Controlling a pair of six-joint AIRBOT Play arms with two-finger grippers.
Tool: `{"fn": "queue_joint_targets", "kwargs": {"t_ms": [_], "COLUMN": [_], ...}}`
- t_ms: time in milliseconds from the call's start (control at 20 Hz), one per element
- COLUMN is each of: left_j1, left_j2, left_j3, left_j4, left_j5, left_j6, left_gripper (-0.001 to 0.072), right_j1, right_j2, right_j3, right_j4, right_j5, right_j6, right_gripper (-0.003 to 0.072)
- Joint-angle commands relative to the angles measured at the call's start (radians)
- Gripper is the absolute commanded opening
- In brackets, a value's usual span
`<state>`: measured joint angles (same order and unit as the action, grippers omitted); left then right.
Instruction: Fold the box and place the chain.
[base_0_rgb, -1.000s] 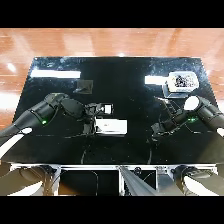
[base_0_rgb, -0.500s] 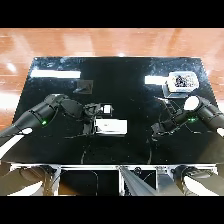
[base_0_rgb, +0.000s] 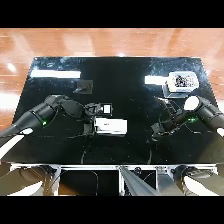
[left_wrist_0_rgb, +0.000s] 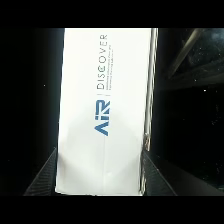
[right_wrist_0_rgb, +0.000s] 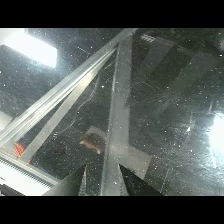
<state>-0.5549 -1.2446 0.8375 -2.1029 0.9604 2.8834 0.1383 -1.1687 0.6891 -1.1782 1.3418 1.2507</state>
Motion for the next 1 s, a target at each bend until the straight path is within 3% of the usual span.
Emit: {"fn": "queue_joint_targets", "kwargs": {"t_ms": [0,300,400,550,650,950], "left_j1": [0.000,-0.007,-0.014,-0.021,-0.020,0.033], "left_j2": [-0.001,-0.008,-0.011,-0.019,-0.018,0.034], "left_j3": [-0.012,-0.018,-0.018,-0.018,-0.015,0.038], "left_j4": [0.000,-0.002,-0.004,0.001,0.038,0.102], "left_j5": [-0.006,-0.027,-0.027,-0.027,-0.030,-0.026], "left_j6": [0.001,0.000,0.000,0.002,0.004,-0.098], "left_gripper": [0.0620,0.0607,0.0568,0.0189,0.0041,0.0017], "right_j1": [-0.001,-0.001,-0.001,-0.001,-0.001,-0.001], "right_j2": [0.000,0.000,0.000,0.000,0.000,0.000], "right_j3": [0.000,0.000,0.000,0.000,0.000,0.000], "right_j4": [0.000,0.000,0.000,0.000,0.000,0.000], "right_j5": [0.000,0.000,0.000,-0.001,-0.001,0.000], "right_j6": [0.000,0.000,0.000,0.000,0.000,0.000], "right_gripper": [0.0256,0.0256,0.0256,0.0256,0.0256,0.0256]}}
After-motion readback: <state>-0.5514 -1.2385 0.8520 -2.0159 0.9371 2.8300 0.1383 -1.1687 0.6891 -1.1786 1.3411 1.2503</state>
